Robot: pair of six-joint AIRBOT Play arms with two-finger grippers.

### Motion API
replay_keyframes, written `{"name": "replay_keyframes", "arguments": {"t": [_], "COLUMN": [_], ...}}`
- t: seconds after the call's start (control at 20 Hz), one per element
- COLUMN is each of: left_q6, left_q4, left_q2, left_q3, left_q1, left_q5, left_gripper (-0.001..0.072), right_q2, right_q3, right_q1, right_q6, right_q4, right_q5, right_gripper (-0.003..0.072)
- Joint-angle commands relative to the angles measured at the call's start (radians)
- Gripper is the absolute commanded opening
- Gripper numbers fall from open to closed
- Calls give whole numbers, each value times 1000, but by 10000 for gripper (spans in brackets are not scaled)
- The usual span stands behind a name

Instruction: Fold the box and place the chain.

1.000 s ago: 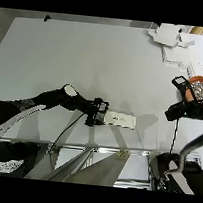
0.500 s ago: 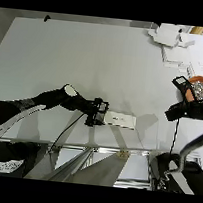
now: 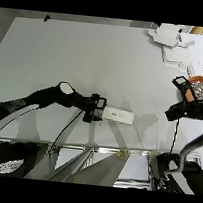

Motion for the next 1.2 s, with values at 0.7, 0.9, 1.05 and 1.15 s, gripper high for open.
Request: {"name": "replay_keyframes", "arguments": {"t": [0.7,0.9,1.05,1.15], "left_q6": [-975,-1195,-1217,-1217], "left_q4": [513,715,718,718], "left_q2": [279,266,267,282], "left_q3": [0,0,0,0], "left_q1": [1009,1009,1009,1009], "left_q5": [-33,-91,-143,-162], "left_gripper": [339,606,660,695], "right_q2": [0,0,1,1], "right_q3": [-1,-1,-1,-1], "right_q1": [0,0,0,0], "right_q6": [0,0,0,0], "right_q4": [0,0,0,0], "right_q5": [0,0,0,0], "right_gripper": [21,21,21,21]}}
